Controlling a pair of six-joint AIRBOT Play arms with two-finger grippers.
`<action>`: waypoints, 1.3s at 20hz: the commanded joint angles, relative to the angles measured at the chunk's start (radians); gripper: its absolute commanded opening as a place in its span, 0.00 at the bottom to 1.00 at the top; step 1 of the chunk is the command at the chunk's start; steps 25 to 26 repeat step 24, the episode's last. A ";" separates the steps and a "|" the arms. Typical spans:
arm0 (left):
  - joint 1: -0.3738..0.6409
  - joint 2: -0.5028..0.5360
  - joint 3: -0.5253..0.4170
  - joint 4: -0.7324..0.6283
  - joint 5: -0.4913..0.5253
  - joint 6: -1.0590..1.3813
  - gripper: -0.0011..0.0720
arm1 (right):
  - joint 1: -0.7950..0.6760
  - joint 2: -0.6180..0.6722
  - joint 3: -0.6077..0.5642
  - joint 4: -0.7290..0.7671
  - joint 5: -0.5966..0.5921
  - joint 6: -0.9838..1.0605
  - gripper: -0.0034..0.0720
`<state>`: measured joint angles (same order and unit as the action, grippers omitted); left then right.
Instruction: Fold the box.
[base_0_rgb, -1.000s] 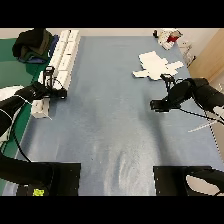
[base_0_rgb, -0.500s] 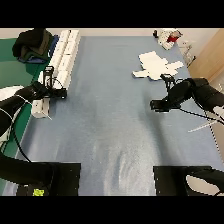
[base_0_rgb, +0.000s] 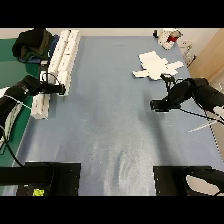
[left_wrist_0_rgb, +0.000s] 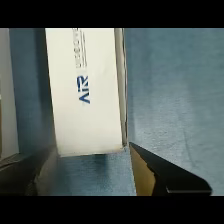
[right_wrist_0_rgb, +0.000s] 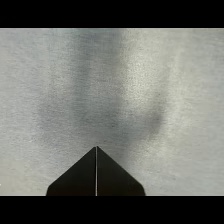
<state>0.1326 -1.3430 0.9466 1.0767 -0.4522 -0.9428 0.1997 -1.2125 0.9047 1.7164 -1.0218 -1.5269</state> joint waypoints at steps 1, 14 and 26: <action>0.000 0.130 0.002 0.004 -0.086 -0.001 0.97 | 0.000 -0.001 0.001 0.000 0.000 0.000 0.05; -0.296 0.502 -0.064 -0.011 -0.610 -0.324 0.03 | 0.000 -0.001 0.001 0.000 0.000 0.000 0.05; -0.507 0.350 -0.216 -0.007 -0.396 -0.416 0.03 | 0.000 -0.001 0.001 0.000 0.000 0.000 0.05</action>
